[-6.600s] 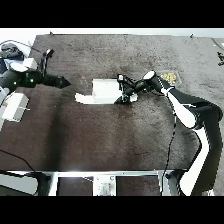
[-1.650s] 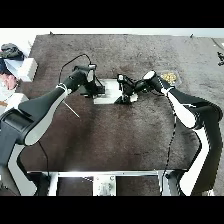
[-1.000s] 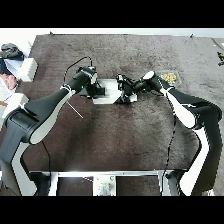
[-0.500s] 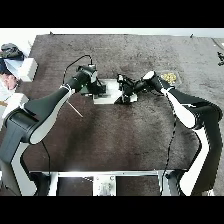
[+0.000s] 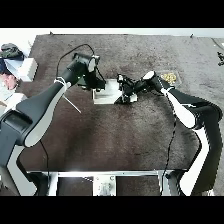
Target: Fold the box and place the chain.
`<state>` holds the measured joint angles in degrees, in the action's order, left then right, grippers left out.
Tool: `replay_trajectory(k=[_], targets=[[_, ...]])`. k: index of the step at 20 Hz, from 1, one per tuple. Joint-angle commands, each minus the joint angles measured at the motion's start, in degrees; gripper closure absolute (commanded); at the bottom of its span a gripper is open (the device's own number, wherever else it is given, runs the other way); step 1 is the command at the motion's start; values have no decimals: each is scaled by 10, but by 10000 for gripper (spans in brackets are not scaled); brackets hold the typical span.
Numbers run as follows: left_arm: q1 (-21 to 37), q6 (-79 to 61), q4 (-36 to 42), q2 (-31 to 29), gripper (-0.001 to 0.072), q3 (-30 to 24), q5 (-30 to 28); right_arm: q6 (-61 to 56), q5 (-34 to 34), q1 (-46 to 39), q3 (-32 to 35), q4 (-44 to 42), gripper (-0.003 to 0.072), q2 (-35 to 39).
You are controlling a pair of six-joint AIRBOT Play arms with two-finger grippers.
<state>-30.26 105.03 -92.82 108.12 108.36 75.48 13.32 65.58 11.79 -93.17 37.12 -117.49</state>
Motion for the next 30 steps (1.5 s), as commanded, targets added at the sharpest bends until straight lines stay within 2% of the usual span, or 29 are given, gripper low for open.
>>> replay_trajectory(k=[1, 5, 8, 11, 14, 17, 19, 21, 26, 30], targets=[[0, -64, -5, -35, 284, 14, -1, 0, 0, 0, 0, 0, 223, 0], [7, -108, 2, -76, 284, 13, -54, 0, 0, 0, 0, 0, 223, 0], [40, -161, 30, -111, 283, 5, -75, 0, 0, 0, 0, 0, 223, 0], [98, -282, 171, -149, 283, -32, -133, 0, 0, 0, 0, 0, 223, 0], [153, -513, 348, -165, 282, -106, -142, 0, 0, 0, 0, 0, 223, 0], [213, -729, 531, -163, 284, -204, -161, 0, 0, 0, 0, 0, 223, 0], [231, -755, 557, -162, 283, -244, -216, 0, 0, 0, 0, 0, 223, 0], [234, -751, 558, -163, 283, -254, -254, 0, 0, 0, 0, 0, 223, 0], [237, -873, 576, -139, 282, -256, -253, 0, 0, 0, 0, 0, 223, 0], [279, -1021, 731, -62, 284, -253, -238, 0, 0, 0, 0, 0, 223, 0]])
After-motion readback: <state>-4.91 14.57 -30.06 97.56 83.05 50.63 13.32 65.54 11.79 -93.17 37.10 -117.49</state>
